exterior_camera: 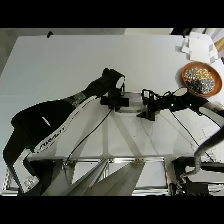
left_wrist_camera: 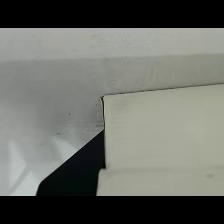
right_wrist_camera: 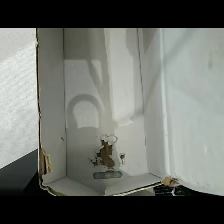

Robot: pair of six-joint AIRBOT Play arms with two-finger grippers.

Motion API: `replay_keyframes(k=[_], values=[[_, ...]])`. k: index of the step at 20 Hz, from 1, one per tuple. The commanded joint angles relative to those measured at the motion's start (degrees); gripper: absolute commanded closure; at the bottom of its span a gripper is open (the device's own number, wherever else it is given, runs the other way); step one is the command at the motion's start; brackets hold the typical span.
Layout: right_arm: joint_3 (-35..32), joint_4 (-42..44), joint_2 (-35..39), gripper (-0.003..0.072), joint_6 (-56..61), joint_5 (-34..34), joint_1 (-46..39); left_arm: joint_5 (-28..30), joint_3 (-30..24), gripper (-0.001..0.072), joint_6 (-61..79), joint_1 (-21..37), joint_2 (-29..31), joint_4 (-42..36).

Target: Fold the box and place the chain.

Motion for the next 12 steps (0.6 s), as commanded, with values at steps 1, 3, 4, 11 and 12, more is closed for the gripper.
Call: replay_keyframes(k=[1, 3, 4, 11, 12], values=[[0.0, 0.0, 0.0, 0.0127, 0.0, 0.0, 0.0, 1.1, 0.0, 0.0694, -2.8, -0.5, 0.0, 0.8], [0.0, 0.0, 0.0, 0.0127, 0.0, 0.0, 0.0, 1.0, 0.0, 0.0691, -2.8, -0.5, 0.0, 0.8], [0.0, 0.0, 0.0, 0.0127, 0.0, 0.0, 0.0, 0.9, 0.0, 0.0691, -2.8, -0.5, 0.1, 0.7], [0.0, 0.0, 0.0, 0.0127, 0.0, 0.0, 0.0, 0.6, 0.0, 0.0599, -2.8, -0.4, 0.8, 0.5], [0.0, 0.0, 0.0, 0.0127, 0.0, 0.0, 0.0, 0.6, 0.0, 0.0599, -2.8, -0.4, 0.8, 0.5]])
